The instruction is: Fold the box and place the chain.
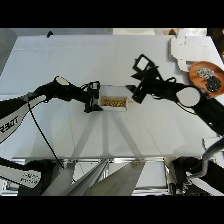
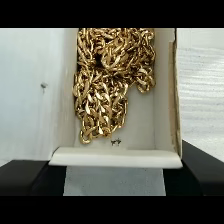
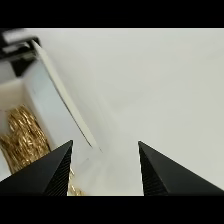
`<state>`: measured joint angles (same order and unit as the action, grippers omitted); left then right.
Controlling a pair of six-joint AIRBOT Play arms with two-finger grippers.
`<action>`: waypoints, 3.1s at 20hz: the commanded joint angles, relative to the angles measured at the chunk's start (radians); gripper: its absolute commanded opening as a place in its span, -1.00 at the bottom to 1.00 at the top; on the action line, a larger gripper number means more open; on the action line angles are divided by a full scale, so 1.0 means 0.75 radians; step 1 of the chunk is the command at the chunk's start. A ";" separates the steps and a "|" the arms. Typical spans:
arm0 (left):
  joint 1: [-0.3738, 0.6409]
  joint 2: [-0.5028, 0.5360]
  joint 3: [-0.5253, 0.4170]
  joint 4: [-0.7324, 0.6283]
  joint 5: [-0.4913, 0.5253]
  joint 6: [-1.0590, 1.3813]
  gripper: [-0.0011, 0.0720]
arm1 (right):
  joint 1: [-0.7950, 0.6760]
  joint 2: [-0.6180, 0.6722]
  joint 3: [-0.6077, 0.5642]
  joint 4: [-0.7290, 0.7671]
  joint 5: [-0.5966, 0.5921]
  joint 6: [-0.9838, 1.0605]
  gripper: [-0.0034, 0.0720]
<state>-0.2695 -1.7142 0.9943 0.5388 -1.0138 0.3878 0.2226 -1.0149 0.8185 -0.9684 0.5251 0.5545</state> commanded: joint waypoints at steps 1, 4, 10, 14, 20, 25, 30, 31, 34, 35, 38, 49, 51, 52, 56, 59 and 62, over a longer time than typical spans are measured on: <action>-0.001 -0.001 0.000 0.000 0.001 0.001 -0.05 | -0.230 -0.032 -0.023 -0.005 0.196 -0.096 0.31; -0.001 -0.001 0.000 0.000 0.000 0.001 -0.05 | -0.310 -0.199 -0.040 0.014 0.204 -0.449 0.31; -0.001 -0.001 0.001 0.000 0.001 0.001 -0.05 | -0.262 -0.516 -0.040 0.438 0.314 -1.124 0.13; 0.000 -0.001 0.001 0.000 0.001 0.001 -0.05 | -0.220 -0.574 -0.040 0.643 0.328 -1.492 0.13; -0.001 -0.001 0.000 0.000 0.001 0.001 -0.05 | -0.213 -0.579 -0.040 0.667 0.328 -1.516 -0.07; 0.000 -0.001 0.001 0.000 0.001 0.001 -0.05 | -0.213 -0.579 -0.040 0.715 0.328 -1.519 -0.35; -0.001 -0.001 0.001 0.000 0.001 0.001 -0.05 | -0.213 -0.579 -0.040 0.714 0.325 -1.519 -0.86; 0.000 -0.001 0.001 0.000 0.001 0.001 -0.05 | -0.213 -0.579 -0.040 0.713 0.317 -1.519 -0.86; 0.000 -0.001 0.001 0.000 0.001 0.001 -0.05 | -0.213 -0.571 -0.040 0.688 0.254 -1.494 -0.86; -0.001 -0.001 0.000 0.000 0.001 0.001 -0.05 | -0.213 -0.562 -0.040 0.668 0.228 -1.461 -0.86; 0.000 -0.001 0.000 0.000 0.001 0.001 -0.05 | -0.213 -0.505 -0.040 0.580 0.186 -1.360 -0.86; 0.000 -0.001 0.001 0.000 0.000 0.001 -0.05 | -0.127 -0.118 -0.039 0.526 0.182 -1.159 -0.86; -0.001 -0.001 0.001 0.000 0.001 0.001 -0.05 | -0.053 -0.112 -0.039 0.567 0.130 -1.158 -0.86; 0.000 -0.001 0.001 0.000 0.001 0.001 -0.05 | -0.011 -0.112 -0.039 0.566 0.089 -1.155 -0.86; 0.000 -0.001 0.001 0.000 0.001 0.001 -0.05 | 0.130 -0.117 -0.039 0.570 -0.116 -1.079 -0.86; 0.000 -0.001 0.000 0.000 0.001 0.001 -0.05 | 0.178 -0.165 -0.039 0.569 -0.223 -1.017 -0.86; -0.001 -0.001 0.000 0.000 0.001 0.001 -0.05 | 0.200 -0.221 -0.039 0.568 -0.224 -0.907 -0.39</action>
<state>-0.2695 -1.7142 0.9943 0.5388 -1.0138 0.3878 0.3470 -1.1511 0.7887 -0.5423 0.3992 -0.1970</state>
